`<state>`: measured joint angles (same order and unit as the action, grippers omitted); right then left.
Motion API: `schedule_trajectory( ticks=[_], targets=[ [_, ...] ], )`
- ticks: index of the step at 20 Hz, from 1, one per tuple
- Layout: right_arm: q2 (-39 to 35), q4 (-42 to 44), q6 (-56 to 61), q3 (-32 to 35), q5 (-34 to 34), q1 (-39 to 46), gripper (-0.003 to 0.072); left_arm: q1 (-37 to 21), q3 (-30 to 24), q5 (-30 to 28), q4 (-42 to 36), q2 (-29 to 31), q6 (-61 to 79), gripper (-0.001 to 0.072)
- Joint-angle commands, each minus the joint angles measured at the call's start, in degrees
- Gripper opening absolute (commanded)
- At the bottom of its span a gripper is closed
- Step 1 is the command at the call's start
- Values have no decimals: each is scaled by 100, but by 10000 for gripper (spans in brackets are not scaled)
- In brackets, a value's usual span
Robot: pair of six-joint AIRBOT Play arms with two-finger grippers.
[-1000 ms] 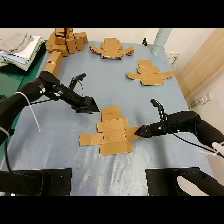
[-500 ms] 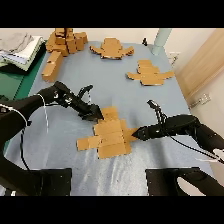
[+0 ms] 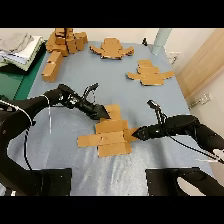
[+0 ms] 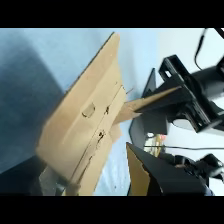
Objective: Fold the box.
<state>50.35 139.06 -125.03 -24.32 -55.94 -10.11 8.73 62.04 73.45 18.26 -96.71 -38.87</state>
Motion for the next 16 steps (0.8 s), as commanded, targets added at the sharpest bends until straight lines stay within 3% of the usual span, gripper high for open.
schedule_trajectory(
  ticks=[1, 2, 8, 9, 10, 13, 14, 15, 16],
  targets=[
    [-2, -17, 7, 4, -2, -2, 3, 11, -2, 382, -125, -9, 389, 487],
    [0, -20, 9, 4, -4, -2, 3, 9, -2, 479, -90, -9, 501, 345],
    [0, -39, 9, 4, -2, -2, 3, -2, -2, 667, 286, -9, 527, 346],
    [0, -39, 9, 4, -2, -2, 2, -31, 0, 662, 284, -9, 546, 289],
    [0, -39, 9, 4, -2, -2, 3, -81, 2, 686, 302, -7, 649, 115],
    [0, -42, 9, 4, 0, -2, 3, -236, 2, 719, 317, -9, 765, 106],
    [0, -39, 7, 4, 2, -2, 5, -238, 2, 723, 319, -7, 879, 8],
    [0, -39, 9, 4, 15, -2, 61, -225, 2, 717, 304, -9, 1012, 15],
    [0, -42, 9, 4, 46, 0, 283, -195, 2, 706, 284, -9, 1196, 14]
  ],
)
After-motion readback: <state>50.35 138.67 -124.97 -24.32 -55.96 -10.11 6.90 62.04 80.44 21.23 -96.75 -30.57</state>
